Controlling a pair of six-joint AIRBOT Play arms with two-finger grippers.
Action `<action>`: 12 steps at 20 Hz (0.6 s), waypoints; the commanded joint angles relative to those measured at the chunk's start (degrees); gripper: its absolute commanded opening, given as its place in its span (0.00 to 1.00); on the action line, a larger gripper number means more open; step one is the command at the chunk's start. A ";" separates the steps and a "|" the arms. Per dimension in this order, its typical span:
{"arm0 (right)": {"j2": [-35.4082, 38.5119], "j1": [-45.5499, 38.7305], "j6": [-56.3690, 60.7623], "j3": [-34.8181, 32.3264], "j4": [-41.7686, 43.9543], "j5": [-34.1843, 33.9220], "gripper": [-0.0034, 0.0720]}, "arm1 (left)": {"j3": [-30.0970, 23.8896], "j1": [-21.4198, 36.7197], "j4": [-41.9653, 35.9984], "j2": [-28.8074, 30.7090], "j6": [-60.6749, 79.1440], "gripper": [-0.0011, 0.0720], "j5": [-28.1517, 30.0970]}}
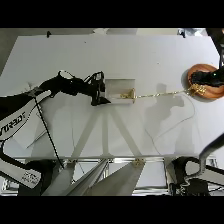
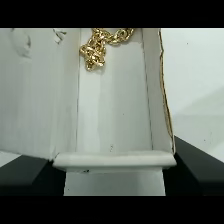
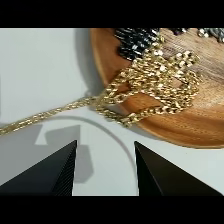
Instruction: Fold the box and place the chain.
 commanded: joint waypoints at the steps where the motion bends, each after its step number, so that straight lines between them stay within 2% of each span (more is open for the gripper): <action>1: -5.38 -3.76 0.94 0.07 0.37 -4.44 0.62 | 0.00 0.00 -1.57 0.00 0.00 0.46 0.02; 8: -13.64 -5.57 4.79 2.84 0.20 -7.72 0.62 | 0.00 0.00 -1.42 0.00 0.22 0.46 0.17; 12: -15.28 -5.60 7.41 4.24 -0.63 -9.57 0.61 | 0.00 0.00 2.58 -0.02 0.42 0.46 1.84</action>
